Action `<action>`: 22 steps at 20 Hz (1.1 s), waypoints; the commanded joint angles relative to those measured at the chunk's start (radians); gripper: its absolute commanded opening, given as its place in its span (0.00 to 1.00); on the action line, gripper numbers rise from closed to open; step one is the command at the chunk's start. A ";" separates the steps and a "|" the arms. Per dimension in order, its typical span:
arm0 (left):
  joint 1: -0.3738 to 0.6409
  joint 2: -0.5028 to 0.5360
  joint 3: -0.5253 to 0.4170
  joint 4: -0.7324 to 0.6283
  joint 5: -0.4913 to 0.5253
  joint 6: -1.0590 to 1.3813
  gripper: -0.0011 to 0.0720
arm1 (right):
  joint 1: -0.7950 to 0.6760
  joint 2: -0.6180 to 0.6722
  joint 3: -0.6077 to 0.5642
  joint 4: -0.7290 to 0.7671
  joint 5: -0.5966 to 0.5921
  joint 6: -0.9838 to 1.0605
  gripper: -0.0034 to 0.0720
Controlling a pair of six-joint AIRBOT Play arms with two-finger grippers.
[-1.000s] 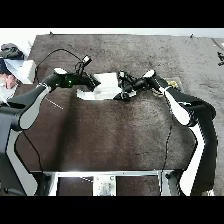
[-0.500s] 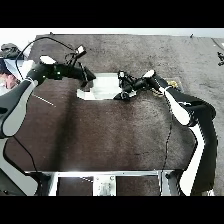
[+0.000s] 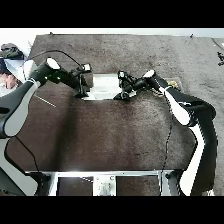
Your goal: Fold the box and place the chain.
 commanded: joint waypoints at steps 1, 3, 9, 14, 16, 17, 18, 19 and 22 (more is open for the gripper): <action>-0.042 -0.031 -0.003 0.048 0.064 0.016 0.99 | -0.001 0.000 0.000 0.000 0.000 0.000 0.52; -0.053 -0.032 -0.003 0.042 0.090 0.017 0.99 | -0.001 0.000 0.000 0.000 0.000 0.000 0.52; -0.055 -0.043 -0.003 0.037 0.122 0.018 0.98 | -0.001 0.000 0.000 0.000 0.000 0.000 0.52; -0.055 -0.060 -0.003 0.036 0.121 0.018 0.73 | -0.001 0.000 0.000 0.000 0.000 0.000 0.52; -0.055 -0.060 -0.003 0.036 0.119 0.024 0.73 | -0.001 0.000 0.000 0.000 0.000 0.000 0.52; -0.055 -0.060 -0.003 0.035 0.118 0.029 0.63 | -0.001 0.000 0.000 0.000 0.000 0.000 0.52; -0.055 -0.060 -0.003 0.035 0.118 0.029 0.48 | -0.001 0.000 0.000 0.000 0.000 0.000 0.52; -0.055 -0.060 -0.003 0.029 0.116 0.029 0.48 | -0.001 0.000 0.000 0.000 0.000 0.000 0.52; -0.055 -0.060 -0.003 -0.017 0.109 0.029 0.25 | -0.001 0.000 0.000 0.000 0.000 0.000 0.52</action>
